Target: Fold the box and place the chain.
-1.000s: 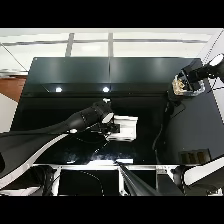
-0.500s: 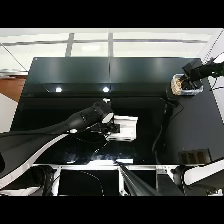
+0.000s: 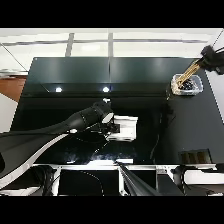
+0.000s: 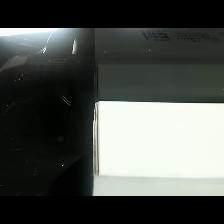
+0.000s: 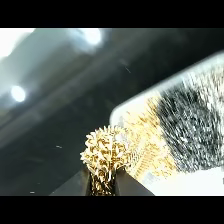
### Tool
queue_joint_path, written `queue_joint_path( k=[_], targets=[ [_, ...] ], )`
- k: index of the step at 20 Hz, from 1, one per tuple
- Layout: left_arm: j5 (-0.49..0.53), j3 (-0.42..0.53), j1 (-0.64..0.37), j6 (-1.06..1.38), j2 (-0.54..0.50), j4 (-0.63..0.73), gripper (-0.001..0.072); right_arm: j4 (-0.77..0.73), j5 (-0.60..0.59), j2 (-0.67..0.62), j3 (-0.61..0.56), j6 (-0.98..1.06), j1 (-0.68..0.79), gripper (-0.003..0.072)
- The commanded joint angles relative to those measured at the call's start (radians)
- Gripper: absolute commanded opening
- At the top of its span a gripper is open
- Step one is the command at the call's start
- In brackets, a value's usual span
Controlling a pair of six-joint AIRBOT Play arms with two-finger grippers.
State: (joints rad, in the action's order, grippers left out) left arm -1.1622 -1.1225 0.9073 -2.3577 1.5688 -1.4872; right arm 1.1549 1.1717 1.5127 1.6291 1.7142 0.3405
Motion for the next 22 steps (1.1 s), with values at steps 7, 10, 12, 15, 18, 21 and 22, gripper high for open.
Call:
queue_joint_path(
  k=[7,10,12,15,18,21,22],
  targets=[
    [0.002,0.000,0.000,0.000,0.000,0.000,0.0031,-0.221,0.069,-0.191,0.263,-0.201,0.034,0.0040],
    [0.001,0.000,-0.001,0.000,0.000,0.000,0.0031,-0.291,0.127,-0.255,0.273,-0.247,0.033,0.0040],
    [0.001,0.000,-0.001,0.000,0.000,0.000,0.0031,-0.299,0.163,-0.298,0.273,-0.257,0.033,0.0040],
    [0.002,0.000,-0.001,0.000,0.000,0.000,0.0031,-0.298,0.202,-0.364,0.264,-0.275,0.019,0.0040],
    [0.002,0.000,-0.001,0.000,0.000,0.000,0.0031,-0.294,0.237,-0.435,0.194,-0.300,-0.032,0.0040],
    [0.002,0.000,-0.001,0.000,0.000,0.000,0.0031,-0.276,0.250,-0.498,0.084,-0.325,-0.136,0.0039],
    [0.003,0.000,-0.001,0.000,0.000,0.000,0.0031,-0.275,0.253,-0.515,0.048,-0.339,-0.191,0.0039]
  ],
)
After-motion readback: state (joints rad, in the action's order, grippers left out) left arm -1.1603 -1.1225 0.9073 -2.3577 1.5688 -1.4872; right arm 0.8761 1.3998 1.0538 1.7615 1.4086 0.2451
